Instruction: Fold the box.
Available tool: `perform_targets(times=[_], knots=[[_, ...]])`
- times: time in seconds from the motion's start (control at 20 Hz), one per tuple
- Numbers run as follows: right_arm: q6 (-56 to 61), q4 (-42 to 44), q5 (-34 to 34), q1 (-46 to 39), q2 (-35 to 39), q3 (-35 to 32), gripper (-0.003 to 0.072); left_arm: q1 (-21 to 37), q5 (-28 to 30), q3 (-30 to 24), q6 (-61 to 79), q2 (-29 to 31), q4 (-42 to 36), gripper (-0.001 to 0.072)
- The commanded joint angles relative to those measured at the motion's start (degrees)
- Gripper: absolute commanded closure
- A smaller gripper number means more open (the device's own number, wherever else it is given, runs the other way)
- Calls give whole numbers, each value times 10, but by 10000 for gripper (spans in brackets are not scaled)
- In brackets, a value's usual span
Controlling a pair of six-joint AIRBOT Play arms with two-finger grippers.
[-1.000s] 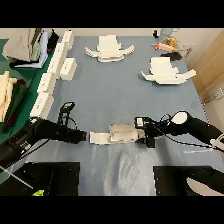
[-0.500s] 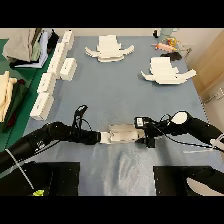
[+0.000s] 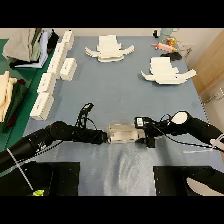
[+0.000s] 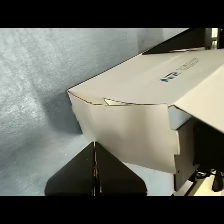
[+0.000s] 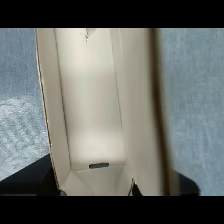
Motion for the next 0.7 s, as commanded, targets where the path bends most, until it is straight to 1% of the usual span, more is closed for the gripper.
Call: perform_targets(times=[0.0,0.05,0.1,0.25,0.3,0.35,0.5,0.65], knots=[[0,0,0,0,0,0,280,-2,3,2,9,0,-9,559],[0,0,0,0,0,0,280,-2,3,2,9,0,-7,301],[0,0,0,0,0,0,280,-1,3,2,9,0,-7,262],[0,0,0,0,0,0,280,0,3,2,6,0,9,263],[0,0,0,0,0,0,280,5,0,2,1,0,19,309],[0,0,0,0,0,0,280,15,-9,2,-6,0,32,403],[0,0,0,0,0,0,280,66,-57,2,-8,0,47,399],[0,0,0,0,0,0,280,123,-96,2,-7,0,35,398]])
